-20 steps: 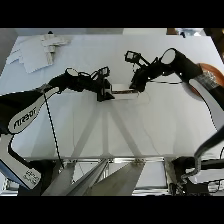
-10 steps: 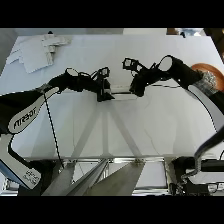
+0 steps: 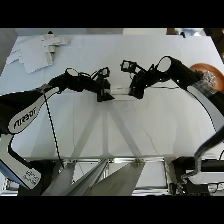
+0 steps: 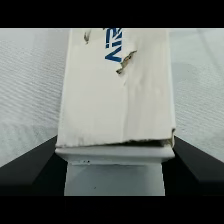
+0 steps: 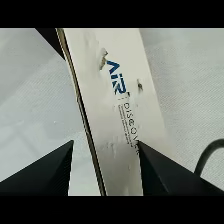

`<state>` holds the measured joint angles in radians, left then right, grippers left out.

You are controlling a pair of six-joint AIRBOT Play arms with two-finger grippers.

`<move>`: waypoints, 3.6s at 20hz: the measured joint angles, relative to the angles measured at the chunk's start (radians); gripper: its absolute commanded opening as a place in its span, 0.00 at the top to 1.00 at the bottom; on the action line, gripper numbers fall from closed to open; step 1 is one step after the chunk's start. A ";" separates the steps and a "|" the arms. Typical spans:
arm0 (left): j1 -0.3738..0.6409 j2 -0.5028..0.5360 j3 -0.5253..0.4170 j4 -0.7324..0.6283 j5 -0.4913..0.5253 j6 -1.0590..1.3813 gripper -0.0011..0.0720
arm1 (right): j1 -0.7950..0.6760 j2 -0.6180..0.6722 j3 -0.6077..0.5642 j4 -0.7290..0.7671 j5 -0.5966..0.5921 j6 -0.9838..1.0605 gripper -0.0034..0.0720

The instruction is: Fold the box and place the chain.

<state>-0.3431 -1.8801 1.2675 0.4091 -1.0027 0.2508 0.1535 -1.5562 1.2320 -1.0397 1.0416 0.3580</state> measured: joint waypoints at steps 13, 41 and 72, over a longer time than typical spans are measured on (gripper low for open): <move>0.000 0.000 0.000 -0.004 0.006 -0.004 0.61 | 0.001 0.119 -0.001 0.003 -0.074 0.078 0.59; 0.000 0.000 0.000 0.003 0.003 0.000 0.61 | 0.019 -0.036 -0.167 0.430 -0.236 0.663 0.95; 0.000 0.001 0.000 0.000 0.004 0.001 0.61 | -0.165 0.141 -0.373 0.450 -0.284 0.457 0.95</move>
<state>-0.3428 -1.8793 1.2678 0.4088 -0.9985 0.2520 -0.0116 -1.4151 0.8593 -0.5900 0.7574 0.8154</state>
